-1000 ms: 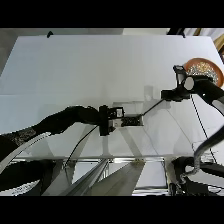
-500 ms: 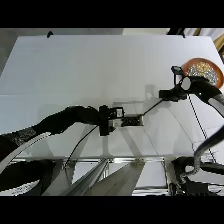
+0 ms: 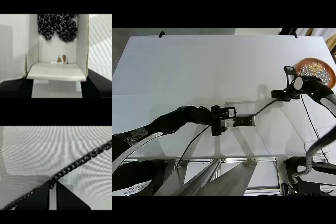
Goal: Fold the box and place the chain.
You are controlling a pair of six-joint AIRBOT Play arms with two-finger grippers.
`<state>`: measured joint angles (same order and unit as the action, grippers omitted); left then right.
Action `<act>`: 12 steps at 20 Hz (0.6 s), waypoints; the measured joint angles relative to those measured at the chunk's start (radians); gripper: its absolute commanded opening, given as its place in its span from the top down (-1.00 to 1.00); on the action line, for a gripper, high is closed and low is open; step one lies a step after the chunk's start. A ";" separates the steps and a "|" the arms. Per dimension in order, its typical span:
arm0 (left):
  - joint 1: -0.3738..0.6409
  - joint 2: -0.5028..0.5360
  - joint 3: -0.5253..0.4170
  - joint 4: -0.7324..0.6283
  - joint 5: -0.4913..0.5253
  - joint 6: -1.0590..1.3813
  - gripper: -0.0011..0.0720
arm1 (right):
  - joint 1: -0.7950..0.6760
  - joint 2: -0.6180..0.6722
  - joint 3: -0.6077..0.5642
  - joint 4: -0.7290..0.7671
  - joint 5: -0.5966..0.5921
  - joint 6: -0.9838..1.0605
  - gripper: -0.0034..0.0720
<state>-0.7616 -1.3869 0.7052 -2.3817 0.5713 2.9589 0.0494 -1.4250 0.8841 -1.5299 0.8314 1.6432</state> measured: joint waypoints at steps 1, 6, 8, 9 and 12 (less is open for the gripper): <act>0.000 0.000 0.000 0.000 0.000 0.000 0.39 | 0.006 0.023 0.000 0.014 0.045 -0.011 0.88; 0.000 0.000 0.000 0.000 0.000 0.000 0.39 | 0.038 0.198 0.002 0.010 0.132 -0.048 0.88; 0.000 0.000 0.000 0.000 0.000 0.000 0.39 | 0.055 0.280 0.002 0.014 0.185 -0.072 0.88; 0.000 0.000 0.000 0.000 0.000 0.000 0.39 | 0.066 0.319 0.002 0.033 0.211 -0.086 0.88; 0.000 0.000 0.000 0.000 0.000 0.000 0.39 | 0.111 0.436 0.002 0.093 0.282 -0.115 0.88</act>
<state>-0.7616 -1.3869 0.7052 -2.3817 0.5716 2.9585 0.1604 -0.9894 0.8856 -1.4372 1.1130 1.5284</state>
